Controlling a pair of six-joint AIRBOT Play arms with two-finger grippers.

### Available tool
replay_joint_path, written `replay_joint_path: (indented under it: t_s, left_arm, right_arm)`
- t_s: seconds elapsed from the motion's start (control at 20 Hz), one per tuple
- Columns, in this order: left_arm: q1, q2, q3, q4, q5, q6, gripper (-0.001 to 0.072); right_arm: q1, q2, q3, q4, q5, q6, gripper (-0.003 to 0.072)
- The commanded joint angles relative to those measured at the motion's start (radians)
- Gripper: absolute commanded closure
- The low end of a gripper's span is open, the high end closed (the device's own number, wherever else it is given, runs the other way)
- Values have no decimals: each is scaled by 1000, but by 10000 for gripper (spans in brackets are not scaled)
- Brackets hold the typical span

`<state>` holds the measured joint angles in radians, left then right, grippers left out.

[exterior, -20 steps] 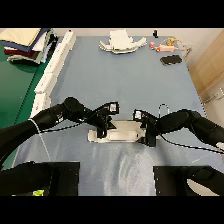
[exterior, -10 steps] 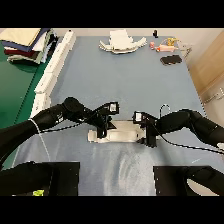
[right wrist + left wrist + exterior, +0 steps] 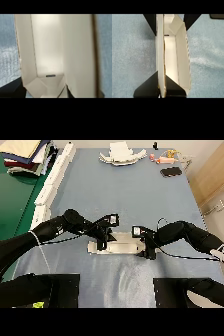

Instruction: Fold the box.

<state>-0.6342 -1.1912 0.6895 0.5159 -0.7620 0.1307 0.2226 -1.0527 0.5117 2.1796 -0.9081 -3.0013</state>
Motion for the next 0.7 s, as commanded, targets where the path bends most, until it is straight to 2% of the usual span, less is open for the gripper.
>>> replay_joint_path:
  t_s: [0.0, 0.35, 0.4, 0.45, 0.65]
  left_arm:
    - [0, 0, 1, 0, 1, 0, 696]
    - [0, 0, 1, 0, 1, 0, 696]
    - [0, 0, 1, 0, 1, 0, 696]
    - [0, 0, 1, 0, 0, 0, 696]
    - [0, 0, 1, 0, 1, 0, 696]
  right_arm:
    - [-1, -10, 0, -2, 4, -3, -34]
    - [-1, -37, 0, 2, 45, -3, -25]
    - [0, -43, 0, 2, 44, -3, 51]
    - [0, -47, 0, 2, 44, -3, 85]
    - [0, -49, 0, 2, 43, -3, 86]
